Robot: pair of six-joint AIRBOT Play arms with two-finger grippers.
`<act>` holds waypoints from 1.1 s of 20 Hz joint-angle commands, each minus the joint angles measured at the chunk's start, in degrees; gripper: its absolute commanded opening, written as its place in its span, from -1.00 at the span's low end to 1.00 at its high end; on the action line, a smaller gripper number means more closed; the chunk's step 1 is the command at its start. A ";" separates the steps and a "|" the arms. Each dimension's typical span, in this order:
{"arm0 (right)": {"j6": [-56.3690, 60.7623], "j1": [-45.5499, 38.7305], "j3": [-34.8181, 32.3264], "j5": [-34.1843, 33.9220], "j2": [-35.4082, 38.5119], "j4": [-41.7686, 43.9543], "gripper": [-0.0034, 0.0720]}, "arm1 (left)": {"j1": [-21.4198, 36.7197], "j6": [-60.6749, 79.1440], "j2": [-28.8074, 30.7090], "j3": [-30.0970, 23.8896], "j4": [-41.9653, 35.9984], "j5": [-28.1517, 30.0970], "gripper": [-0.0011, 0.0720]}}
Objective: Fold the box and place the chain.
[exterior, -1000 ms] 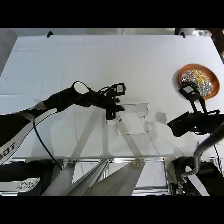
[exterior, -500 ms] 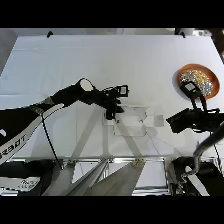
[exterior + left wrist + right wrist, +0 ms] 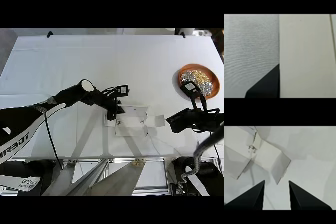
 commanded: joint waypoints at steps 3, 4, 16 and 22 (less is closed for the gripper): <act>0.02 0.02 -0.02 0.00 0.04 0.07 -0.01 | -0.04 -0.92 -0.15 0.02 -1.25 0.59 -0.97; 0.02 0.04 -0.02 0.00 0.04 0.07 -0.01 | -0.04 -0.92 -0.15 0.02 -1.29 0.79 -0.97; 0.02 0.04 -0.02 0.02 0.04 0.07 -0.01 | -0.04 -3.23 -1.44 -0.07 -1.27 2.12 -0.97; 0.02 0.04 -0.02 0.02 0.04 0.04 -0.01 | -0.04 -3.23 -1.64 -0.09 -1.27 0.28 -0.96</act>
